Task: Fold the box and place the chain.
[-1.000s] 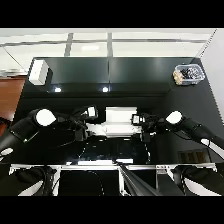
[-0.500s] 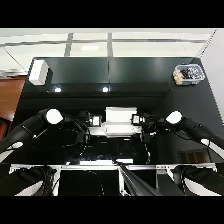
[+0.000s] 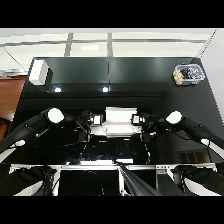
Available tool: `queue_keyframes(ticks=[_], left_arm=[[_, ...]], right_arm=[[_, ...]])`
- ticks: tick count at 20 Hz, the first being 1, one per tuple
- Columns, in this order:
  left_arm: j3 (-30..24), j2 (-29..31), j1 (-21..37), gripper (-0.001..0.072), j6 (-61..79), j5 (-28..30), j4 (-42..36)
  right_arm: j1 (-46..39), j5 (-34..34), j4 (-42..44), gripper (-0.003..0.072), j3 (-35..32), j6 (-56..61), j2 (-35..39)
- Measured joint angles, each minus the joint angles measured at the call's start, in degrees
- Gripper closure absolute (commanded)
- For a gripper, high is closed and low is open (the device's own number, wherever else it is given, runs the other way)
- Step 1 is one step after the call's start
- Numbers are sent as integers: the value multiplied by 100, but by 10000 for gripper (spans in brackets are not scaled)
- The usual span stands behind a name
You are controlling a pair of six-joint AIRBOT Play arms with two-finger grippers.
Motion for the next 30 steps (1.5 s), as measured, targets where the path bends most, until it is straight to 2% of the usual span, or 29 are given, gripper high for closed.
queue_keyframes(ticks=[5, 6, 7, 8, 11, 14, 28, 29, 30], left_arm=[[0, -105, -92, 14, 52, 109, -269], [0, -155, -160, 38, 55, 138, -306], [0, -216, -247, 125, 52, 184, -330], [0, -269, -330, 165, 52, 229, -354], [0, -361, -509, 166, 4, 442, -398], [0, -398, -579, 363, -17, 603, -413], [0, -424, -629, 378, -79, 767, -623], [0, -426, -638, 436, -79, 772, -640], [0, -431, -654, 443, -81, 774, -654]], right_arm=[[0, 0, 2, 448, 0, 0, 0], [0, 0, 0, 448, 0, 0, 0], [0, 0, 2, 448, 0, 0, 0], [0, 0, 2, 448, 0, 0, 0], [0, 0, 2, 448, 0, 0, 0], [0, 2, 0, 448, 0, 0, 0], [0, 0, 2, 448, -2, 0, 0], [0, 0, 2, 448, 0, 0, 0], [0, 0, 2, 448, 0, 0, 0]])
